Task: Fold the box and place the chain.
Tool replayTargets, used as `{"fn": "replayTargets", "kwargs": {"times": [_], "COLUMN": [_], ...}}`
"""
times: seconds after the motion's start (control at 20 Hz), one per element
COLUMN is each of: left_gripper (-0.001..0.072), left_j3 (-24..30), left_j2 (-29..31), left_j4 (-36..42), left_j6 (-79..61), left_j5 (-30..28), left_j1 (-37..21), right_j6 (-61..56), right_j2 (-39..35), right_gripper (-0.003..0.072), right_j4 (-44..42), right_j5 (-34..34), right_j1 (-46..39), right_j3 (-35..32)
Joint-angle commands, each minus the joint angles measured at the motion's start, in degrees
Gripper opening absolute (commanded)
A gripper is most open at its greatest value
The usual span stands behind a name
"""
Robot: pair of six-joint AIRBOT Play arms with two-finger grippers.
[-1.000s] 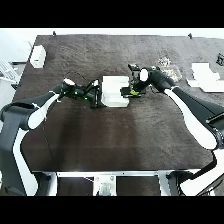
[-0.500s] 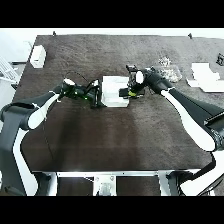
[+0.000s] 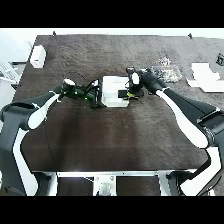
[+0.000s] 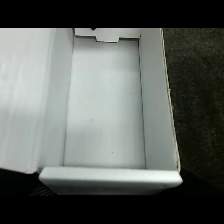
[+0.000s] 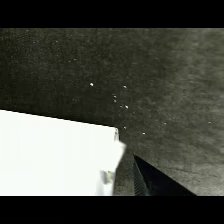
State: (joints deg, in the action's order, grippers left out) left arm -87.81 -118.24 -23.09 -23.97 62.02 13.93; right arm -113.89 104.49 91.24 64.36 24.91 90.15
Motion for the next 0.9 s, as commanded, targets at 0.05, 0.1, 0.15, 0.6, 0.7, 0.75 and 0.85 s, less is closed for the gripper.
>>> {"fn": "replayTargets", "kwargs": {"times": [0.05,0.1,0.15,0.6,0.7,0.75,0.85], "left_gripper": [0.0233,0.0233,0.0233,0.0233,0.0234,0.0233,0.0233], "left_j3": [0.0,0.0,0.0,0.0,0.0,0.0,0.0], "left_j2": [0.0,0.0,0.0,0.0,0.0,0.0,0.0], "left_j4": [0.0,0.0,0.0,0.0,0.0,0.0,0.0], "left_j6": [0.0,0.0,0.0,0.0,0.0,0.0,0.0], "left_j5": [0.0,0.0,0.0,0.0,0.0,0.0,0.0], "left_j1": [-0.1,-0.1,-0.1,-0.1,-0.1,-0.1,-0.1], "right_j6": [-1.2,-1.8,-2.6,-4.6,-4.6,-4.6,-4.6], "right_j2": [2.4,2.4,2.4,2.4,2.3,2.3,1.5], "right_gripper": [0.0296,0.0293,0.0260,0.0015,0.0100,0.0328,0.0500], "right_j4": [2.3,3.0,3.5,3.8,3.8,3.7,3.7], "right_j5": [4.0,4.4,4.9,5.4,5.4,5.4,5.3], "right_j1": [1.3,1.4,1.4,1.6,1.6,1.6,1.5], "right_j3": [3.7,3.7,3.7,3.7,3.7,3.7,3.7]}}
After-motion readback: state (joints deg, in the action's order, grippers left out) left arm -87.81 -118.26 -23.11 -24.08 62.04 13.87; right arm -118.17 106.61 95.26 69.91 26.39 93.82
